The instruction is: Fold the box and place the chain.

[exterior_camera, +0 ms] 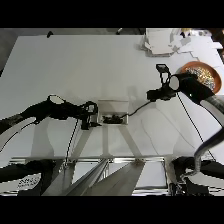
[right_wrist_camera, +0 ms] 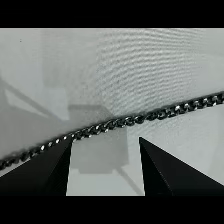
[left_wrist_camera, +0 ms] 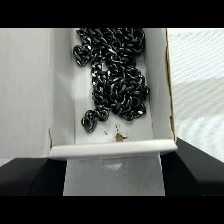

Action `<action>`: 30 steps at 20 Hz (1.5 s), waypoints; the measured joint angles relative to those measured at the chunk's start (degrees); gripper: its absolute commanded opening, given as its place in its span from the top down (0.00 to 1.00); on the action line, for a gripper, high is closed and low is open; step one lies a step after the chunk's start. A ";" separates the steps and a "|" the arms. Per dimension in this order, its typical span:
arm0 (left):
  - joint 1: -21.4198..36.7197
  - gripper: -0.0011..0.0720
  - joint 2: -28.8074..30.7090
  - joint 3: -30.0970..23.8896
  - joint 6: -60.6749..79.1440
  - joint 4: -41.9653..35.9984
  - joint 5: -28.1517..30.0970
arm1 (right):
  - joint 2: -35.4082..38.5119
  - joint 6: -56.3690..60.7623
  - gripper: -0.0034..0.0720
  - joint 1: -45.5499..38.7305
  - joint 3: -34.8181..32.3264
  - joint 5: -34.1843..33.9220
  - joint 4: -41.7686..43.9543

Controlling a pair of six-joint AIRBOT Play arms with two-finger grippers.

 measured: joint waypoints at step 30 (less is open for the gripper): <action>0.00 0.94 0.00 0.00 0.02 0.00 -0.02 | -2.34 12.48 0.93 -0.04 -0.11 0.50 -6.12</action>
